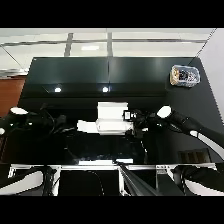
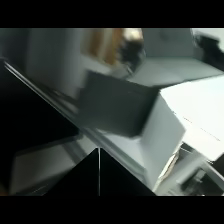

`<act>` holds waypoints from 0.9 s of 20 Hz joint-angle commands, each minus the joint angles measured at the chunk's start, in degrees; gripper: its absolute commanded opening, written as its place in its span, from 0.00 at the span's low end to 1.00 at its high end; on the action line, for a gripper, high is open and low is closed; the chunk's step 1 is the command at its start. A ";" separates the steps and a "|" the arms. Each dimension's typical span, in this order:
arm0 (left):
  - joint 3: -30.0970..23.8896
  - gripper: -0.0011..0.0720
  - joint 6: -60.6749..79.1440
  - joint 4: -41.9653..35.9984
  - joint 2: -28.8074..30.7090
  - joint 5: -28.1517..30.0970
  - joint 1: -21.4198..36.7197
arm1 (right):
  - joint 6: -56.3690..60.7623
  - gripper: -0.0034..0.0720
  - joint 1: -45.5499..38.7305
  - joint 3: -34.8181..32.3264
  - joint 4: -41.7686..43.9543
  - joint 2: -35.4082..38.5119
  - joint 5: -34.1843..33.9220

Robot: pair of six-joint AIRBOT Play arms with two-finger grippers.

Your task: Fold the box and place the chain.

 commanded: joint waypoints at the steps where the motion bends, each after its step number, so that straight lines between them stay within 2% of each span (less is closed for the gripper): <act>1: -0.07 0.05 2.14 -7.54 -4.22 -0.11 -7.19 | 0.02 0.32 0.04 -0.02 0.02 -0.04 0.00; 4: 1.84 0.05 6.14 -8.87 -4.24 -0.15 -13.33 | 0.02 0.32 0.04 -0.02 0.02 -0.04 0.00; 7: 4.20 0.06 8.37 -8.90 -4.24 -2.51 -14.51 | 0.02 0.32 0.04 -0.02 0.02 -0.04 0.00; 8: 5.01 0.09 9.31 -8.90 -4.24 -3.67 -14.51 | 0.02 0.32 0.04 -0.02 0.02 -0.04 0.00; 11: 7.34 0.78 9.40 -8.90 -4.24 -5.44 -14.51 | 0.02 0.32 0.04 -0.02 0.02 -0.04 0.00; 12: 7.93 0.93 9.22 -8.92 -4.24 -5.55 -14.53 | 0.02 0.32 0.04 -0.02 0.02 -0.04 0.00; 13: 8.46 0.95 8.85 -9.01 -4.24 -5.68 -14.67 | 0.02 0.32 0.04 -0.02 0.02 -0.04 0.00; 17: 10.38 0.94 7.87 -9.44 -4.24 -6.56 -18.60 | 0.02 0.32 0.04 -0.02 0.00 -0.04 0.00; 18: 11.13 0.87 6.64 -9.29 -4.24 -6.43 -19.96 | 0.02 0.32 0.04 -0.02 0.02 -0.04 0.00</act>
